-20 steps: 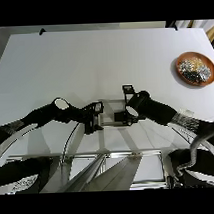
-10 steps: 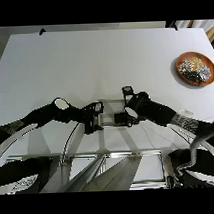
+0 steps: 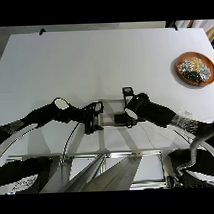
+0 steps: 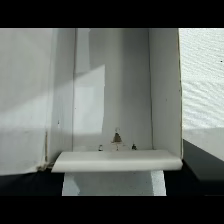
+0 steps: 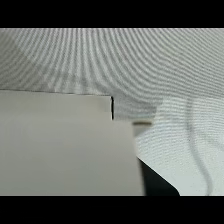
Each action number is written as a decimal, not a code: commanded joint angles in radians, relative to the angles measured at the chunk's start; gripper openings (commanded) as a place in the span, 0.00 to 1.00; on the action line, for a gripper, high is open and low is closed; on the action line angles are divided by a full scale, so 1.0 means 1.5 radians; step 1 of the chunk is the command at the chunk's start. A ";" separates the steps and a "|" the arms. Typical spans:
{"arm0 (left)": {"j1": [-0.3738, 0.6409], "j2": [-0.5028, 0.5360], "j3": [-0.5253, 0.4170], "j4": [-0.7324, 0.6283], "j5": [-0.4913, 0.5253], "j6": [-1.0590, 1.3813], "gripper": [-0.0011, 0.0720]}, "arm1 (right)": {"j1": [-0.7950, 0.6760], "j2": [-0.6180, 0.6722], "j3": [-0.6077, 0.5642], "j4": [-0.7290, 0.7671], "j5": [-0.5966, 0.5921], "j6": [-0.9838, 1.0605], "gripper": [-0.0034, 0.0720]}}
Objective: Fold the box and place the chain.
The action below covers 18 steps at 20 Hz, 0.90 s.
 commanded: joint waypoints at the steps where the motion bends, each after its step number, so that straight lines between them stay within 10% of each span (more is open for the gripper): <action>1: 0.000 0.000 0.000 0.001 0.000 0.001 0.39 | 0.001 -0.001 -0.001 -0.002 -0.001 -0.005 0.05; 6: 0.000 0.000 0.000 0.001 0.000 0.001 0.39 | 0.001 0.025 -0.001 -0.001 0.001 -0.051 0.45; 13: 0.000 0.000 0.000 0.001 0.000 0.001 0.39 | -0.054 0.195 0.031 -0.043 0.126 -0.240 0.51; 18: 0.000 0.000 0.000 0.001 0.000 0.001 0.39 | -0.278 0.276 0.134 -0.116 0.160 -0.413 0.50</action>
